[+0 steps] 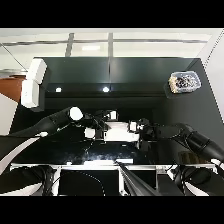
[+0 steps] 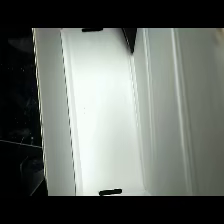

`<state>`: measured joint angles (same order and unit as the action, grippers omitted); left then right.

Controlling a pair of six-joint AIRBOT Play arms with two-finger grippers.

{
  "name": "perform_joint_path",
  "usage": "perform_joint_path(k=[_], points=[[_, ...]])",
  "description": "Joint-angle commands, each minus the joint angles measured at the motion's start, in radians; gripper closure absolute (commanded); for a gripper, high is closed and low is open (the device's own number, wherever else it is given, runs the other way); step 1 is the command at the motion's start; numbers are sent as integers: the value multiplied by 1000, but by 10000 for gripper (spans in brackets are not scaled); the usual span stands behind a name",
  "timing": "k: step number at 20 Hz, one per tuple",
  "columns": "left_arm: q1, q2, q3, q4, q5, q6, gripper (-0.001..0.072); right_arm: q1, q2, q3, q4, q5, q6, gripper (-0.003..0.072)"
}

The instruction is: Fold the box and place the chain.

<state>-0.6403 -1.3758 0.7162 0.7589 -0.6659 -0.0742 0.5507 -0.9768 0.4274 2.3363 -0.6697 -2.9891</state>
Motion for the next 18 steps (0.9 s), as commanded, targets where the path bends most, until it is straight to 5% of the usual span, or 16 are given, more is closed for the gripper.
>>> perform_joint_path(k=[1, 18], points=[[1, 0, 1, 0, 3, -1, 678, -7, -11, -1, -23, 17, 0, -12], [-1, 0, 1, 0, -48, 0, 678, -21, -47, -1, -42, 23, 0, -12]])
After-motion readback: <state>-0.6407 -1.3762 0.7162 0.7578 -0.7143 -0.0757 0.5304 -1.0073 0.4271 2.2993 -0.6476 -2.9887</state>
